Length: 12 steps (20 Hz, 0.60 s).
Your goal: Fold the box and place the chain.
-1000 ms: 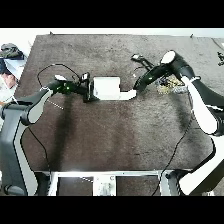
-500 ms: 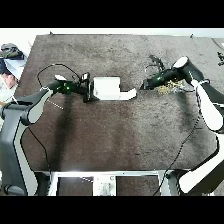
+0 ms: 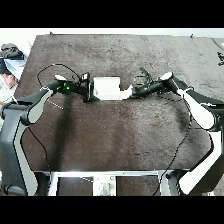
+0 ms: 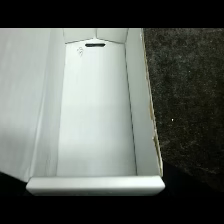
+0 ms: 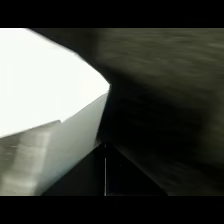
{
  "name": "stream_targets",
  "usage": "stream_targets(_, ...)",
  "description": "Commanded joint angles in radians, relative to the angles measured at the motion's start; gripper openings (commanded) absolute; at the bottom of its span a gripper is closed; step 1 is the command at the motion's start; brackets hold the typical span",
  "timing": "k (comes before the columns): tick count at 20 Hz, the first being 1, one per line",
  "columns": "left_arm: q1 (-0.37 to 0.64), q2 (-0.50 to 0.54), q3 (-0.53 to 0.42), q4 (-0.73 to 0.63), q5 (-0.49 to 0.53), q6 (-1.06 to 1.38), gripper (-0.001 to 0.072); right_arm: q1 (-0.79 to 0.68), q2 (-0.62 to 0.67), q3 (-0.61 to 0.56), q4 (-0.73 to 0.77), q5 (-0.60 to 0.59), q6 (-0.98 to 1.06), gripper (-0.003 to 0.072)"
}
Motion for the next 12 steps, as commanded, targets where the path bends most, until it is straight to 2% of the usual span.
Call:
stream_targets(1,0.000,-0.001,0.000,0.000,0.000,0.000,0.0419,0.018,0.024,-0.012,0.060,-0.026,-0.027,-0.0009)
stream_targets(4,0.000,-0.001,0.000,0.000,0.000,0.000,0.0419,0.018,0.060,0.003,0.060,-0.047,-0.027,0.0008)
stream_targets(5,0.000,-0.001,0.000,0.000,0.000,0.000,0.0419,0.018,0.060,0.021,0.060,-0.040,-0.027,0.0174)
stream_targets(6,0.000,-0.001,0.000,0.000,0.000,0.000,0.0419,0.018,0.060,0.034,0.060,-0.039,-0.026,0.0391)
stream_targets(7,0.000,-0.001,0.000,0.000,0.000,0.000,0.0419,0.021,0.060,0.044,0.060,-0.040,-0.027,0.0414)
stream_targets(12,0.000,-0.001,0.000,0.000,0.000,0.000,0.0419,0.057,0.058,0.046,0.064,-0.040,-0.015,0.0415)
